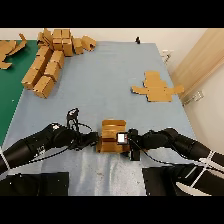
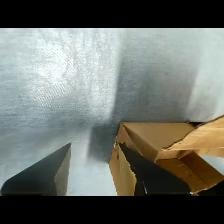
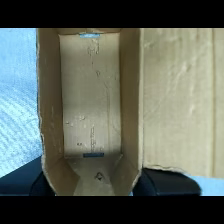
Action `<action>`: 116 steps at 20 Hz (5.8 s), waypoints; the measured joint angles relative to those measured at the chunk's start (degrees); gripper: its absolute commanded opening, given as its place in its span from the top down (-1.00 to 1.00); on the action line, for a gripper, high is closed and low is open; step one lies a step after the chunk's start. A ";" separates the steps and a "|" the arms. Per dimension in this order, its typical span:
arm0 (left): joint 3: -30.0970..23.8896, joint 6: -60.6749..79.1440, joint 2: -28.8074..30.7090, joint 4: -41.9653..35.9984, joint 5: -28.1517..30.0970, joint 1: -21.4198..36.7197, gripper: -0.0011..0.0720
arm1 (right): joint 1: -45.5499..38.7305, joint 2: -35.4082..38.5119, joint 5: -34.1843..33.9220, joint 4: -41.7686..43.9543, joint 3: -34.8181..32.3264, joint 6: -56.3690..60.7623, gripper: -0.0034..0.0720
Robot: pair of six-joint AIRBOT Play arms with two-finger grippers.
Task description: Fold the box.
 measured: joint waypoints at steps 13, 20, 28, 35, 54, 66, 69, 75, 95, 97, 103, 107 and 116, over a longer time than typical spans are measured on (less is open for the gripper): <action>0.07 16.37 4.13 -9.07 -5.07 5.29 -0.27 | 0.00 0.00 0.02 0.00 0.00 0.00 -0.68; 0.07 25.88 4.48 -17.81 -3.32 5.40 -0.27 | 0.00 0.00 0.02 0.02 0.00 0.00 -0.68; 0.04 27.30 4.48 -19.30 -0.59 5.51 -0.27 | 0.00 0.00 0.02 0.02 0.00 0.00 -0.68; 0.07 28.26 3.80 -20.41 0.20 5.44 -0.27 | 0.00 0.00 0.02 0.02 0.00 0.00 -0.68; 9.79 9.79 -5.16 -1.38 -6.49 -6.05 -0.27 | 0.00 0.00 0.02 0.02 0.00 0.00 -0.68; 20.83 -4.07 -17.64 14.21 -14.36 -12.57 -0.27 | 0.00 0.00 0.04 0.02 0.00 0.02 -0.68; 21.38 -4.68 -18.53 13.46 -14.47 -12.72 -0.27 | 0.00 0.00 0.02 0.02 0.00 0.00 -0.68; 21.68 -6.95 -19.82 11.50 -13.81 -13.03 -0.26 | 0.00 0.00 0.02 0.00 0.00 0.00 -0.68; 21.73 -7.15 -19.50 10.58 -15.41 -13.09 -0.51 | 0.00 0.00 0.09 0.02 0.00 -0.07 -0.68; 21.73 -6.75 -17.62 11.47 -16.87 -13.07 -0.51 | 0.00 0.00 0.07 0.02 -0.02 -0.04 -0.68; 21.73 -6.69 -9.68 16.20 -25.00 -13.03 -0.31 | 0.00 0.00 0.04 0.02 -0.02 -0.02 -0.68; 21.73 -7.26 -5.27 19.23 -28.04 -13.03 0.94 | 0.00 0.00 0.02 0.02 -0.02 -0.02 -0.68; 14.38 32.76 -3.26 5.42 -28.22 9.51 0.94 | 0.00 0.00 0.00 0.00 0.00 0.00 -0.68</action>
